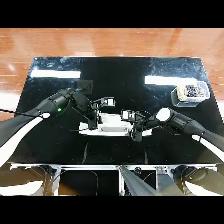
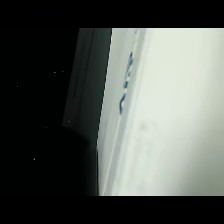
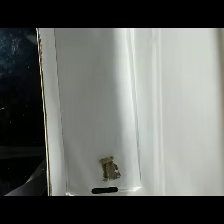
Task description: Fold the box and place the chain.
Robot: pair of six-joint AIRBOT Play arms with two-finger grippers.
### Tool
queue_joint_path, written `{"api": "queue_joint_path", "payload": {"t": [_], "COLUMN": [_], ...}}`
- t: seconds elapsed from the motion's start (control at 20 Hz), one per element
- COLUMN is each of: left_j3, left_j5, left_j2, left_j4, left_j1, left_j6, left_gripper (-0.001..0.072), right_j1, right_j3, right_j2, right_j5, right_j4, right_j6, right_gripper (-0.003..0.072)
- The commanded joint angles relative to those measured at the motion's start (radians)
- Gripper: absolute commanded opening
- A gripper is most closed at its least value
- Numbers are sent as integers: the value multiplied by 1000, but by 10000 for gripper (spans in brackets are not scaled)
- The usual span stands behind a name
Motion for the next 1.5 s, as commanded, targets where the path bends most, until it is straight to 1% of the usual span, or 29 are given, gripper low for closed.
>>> {"api": "queue_joint_path", "payload": {"t": [0.0,0.2,0.4,0.45,0.5,0.65,0.7,0.75,0.9,1.0,1.15,1.35,1.45], "left_j3": [-1,-1,0,1,1,1,2,3,22,35,45,45,45], "left_j5": [19,27,74,77,73,67,64,64,84,107,166,240,255], "left_j2": [-1,-1,0,0,1,7,11,14,19,27,45,97,129], "left_j4": [0,0,1,1,1,1,2,5,42,100,201,293,324], "left_j1": [-1,-1,-1,-1,-1,-1,-1,-1,-1,-1,0,3,23], "left_j6": [-4,-4,-4,-4,-4,-17,-49,-73,-162,-212,-290,-348,-407], "left_gripper": [21,22,23,60,166,407,475,503,509,509,509,506,474], "right_j1": [1,1,1,1,0,0,0,0,0,0,1,0,0], "right_j3": [0,0,0,0,0,0,0,0,0,0,0,0,0], "right_j2": [-2,-2,-2,-2,-2,-2,-2,-2,-2,-2,-2,-2,-2], "right_j5": [-4,-20,-21,-21,-21,-21,-21,-20,-20,-20,-21,-21,-21], "right_j4": [3,2,2,2,2,2,2,2,2,2,2,2,2], "right_j6": [0,0,0,0,0,1,2,2,2,9,9,9,9], "right_gripper": [535,536,535,535,535,535,534,534,534,534,535,535,535]}}
